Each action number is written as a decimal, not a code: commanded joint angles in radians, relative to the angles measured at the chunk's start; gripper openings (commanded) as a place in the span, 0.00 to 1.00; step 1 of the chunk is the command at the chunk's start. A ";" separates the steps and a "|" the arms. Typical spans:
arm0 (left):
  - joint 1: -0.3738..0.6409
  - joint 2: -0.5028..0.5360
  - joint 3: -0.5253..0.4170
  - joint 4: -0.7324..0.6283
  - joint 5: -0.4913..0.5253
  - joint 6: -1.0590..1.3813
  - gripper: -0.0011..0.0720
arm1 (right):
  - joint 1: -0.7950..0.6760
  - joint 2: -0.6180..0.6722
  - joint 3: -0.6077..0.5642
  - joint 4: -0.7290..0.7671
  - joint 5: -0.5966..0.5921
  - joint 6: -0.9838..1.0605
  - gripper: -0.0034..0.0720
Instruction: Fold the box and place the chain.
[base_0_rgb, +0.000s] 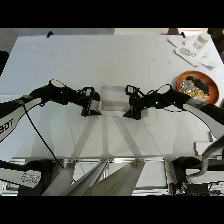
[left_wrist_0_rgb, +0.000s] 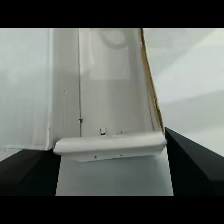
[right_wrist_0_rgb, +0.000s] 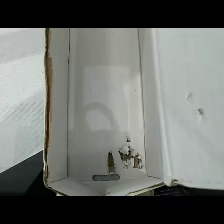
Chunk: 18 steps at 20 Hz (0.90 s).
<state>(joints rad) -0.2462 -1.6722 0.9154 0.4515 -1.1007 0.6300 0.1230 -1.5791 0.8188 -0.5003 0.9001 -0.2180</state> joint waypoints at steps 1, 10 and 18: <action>-0.042 0.003 0.001 0.000 0.089 -0.043 0.97 | 0.000 0.000 0.001 0.000 0.002 -0.001 0.73; -0.069 0.005 0.001 0.035 0.121 -0.063 0.37 | 0.000 0.000 0.001 0.000 0.002 -0.001 0.73; -0.069 0.005 0.001 0.035 0.121 -0.063 0.37 | 0.000 0.000 0.001 0.000 0.002 -0.001 0.73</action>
<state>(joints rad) -0.3149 -1.6665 0.9165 0.4835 -0.9863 0.5655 0.1223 -1.5787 0.8192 -0.5003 0.9009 -0.2188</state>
